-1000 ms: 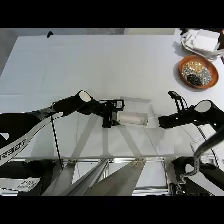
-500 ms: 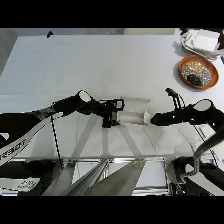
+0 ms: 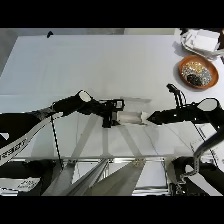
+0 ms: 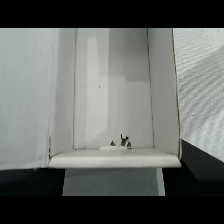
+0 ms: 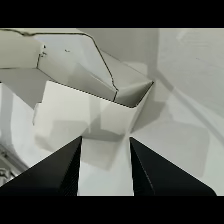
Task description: Fold the box and place the chain.
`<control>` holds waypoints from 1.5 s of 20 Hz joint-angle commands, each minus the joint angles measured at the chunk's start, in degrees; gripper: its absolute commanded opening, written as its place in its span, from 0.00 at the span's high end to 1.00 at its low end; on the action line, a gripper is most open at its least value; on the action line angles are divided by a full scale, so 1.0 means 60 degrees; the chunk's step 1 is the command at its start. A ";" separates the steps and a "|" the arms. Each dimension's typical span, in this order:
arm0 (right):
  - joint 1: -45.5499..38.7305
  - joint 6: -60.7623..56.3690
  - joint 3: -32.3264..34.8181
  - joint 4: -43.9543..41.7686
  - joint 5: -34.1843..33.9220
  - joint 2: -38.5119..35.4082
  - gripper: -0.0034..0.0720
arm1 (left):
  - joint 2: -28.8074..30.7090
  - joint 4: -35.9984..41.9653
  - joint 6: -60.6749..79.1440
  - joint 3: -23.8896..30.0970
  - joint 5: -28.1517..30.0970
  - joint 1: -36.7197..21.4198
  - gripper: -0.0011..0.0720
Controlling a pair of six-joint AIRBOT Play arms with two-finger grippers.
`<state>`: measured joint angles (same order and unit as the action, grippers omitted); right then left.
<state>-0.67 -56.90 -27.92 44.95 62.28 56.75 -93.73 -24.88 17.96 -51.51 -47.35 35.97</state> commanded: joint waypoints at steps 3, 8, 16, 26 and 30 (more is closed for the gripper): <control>0.0940 -0.1111 -0.0018 0.0554 -0.0874 0.0408 0.31 | 0.0000 0.0000 0.0004 0.0000 0.0000 -0.0004 0.61; 0.1974 -0.2951 -0.0372 0.1927 -0.1716 0.0415 0.29 | 0.0000 0.0000 0.0004 0.0000 0.0000 -0.0004 0.61; 0.3432 -0.6725 -0.1501 0.3767 -0.1909 0.1027 0.35 | 0.0000 0.0000 0.0004 0.0000 0.0000 -0.0004 0.61; 0.4707 -0.9402 -0.1727 0.5464 -0.1461 0.1140 0.35 | 0.0000 0.0000 0.0004 0.0000 0.0000 -0.0004 0.61; 0.4747 -0.9806 -0.1843 0.5515 -0.1468 0.1155 0.35 | 0.0000 0.0000 0.0004 0.0000 0.0000 -0.0004 0.61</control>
